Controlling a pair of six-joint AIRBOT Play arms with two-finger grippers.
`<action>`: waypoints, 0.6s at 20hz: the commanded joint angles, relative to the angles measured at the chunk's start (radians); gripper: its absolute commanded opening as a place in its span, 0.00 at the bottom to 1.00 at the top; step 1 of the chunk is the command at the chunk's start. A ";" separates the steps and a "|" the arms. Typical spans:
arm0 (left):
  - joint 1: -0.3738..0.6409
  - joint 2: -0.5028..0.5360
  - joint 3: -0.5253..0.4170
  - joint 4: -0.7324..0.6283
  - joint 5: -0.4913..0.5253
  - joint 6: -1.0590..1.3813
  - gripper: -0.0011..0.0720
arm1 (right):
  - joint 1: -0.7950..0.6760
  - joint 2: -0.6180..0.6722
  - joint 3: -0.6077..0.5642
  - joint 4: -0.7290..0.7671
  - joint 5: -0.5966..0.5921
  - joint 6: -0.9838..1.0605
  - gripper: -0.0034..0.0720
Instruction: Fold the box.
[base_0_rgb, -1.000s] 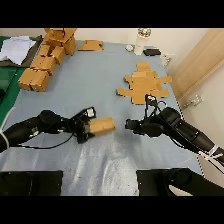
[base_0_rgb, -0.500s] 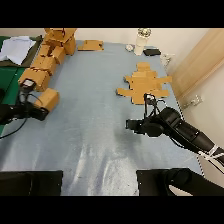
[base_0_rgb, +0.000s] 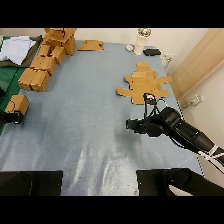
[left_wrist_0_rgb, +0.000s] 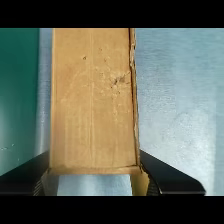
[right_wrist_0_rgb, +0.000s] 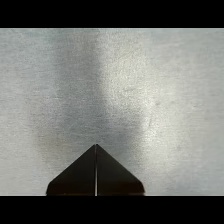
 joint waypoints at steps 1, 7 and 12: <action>-0.044 -0.062 0.018 -0.006 0.074 -0.004 0.63 | 0.000 0.000 0.001 0.000 0.002 0.000 0.05; -0.116 -0.204 0.138 -0.006 0.167 -0.039 0.63 | 0.000 0.000 0.001 0.000 0.002 0.000 0.05; -0.116 -0.297 0.219 -0.006 0.184 -0.070 0.63 | 0.000 0.000 0.001 0.000 0.002 0.000 0.05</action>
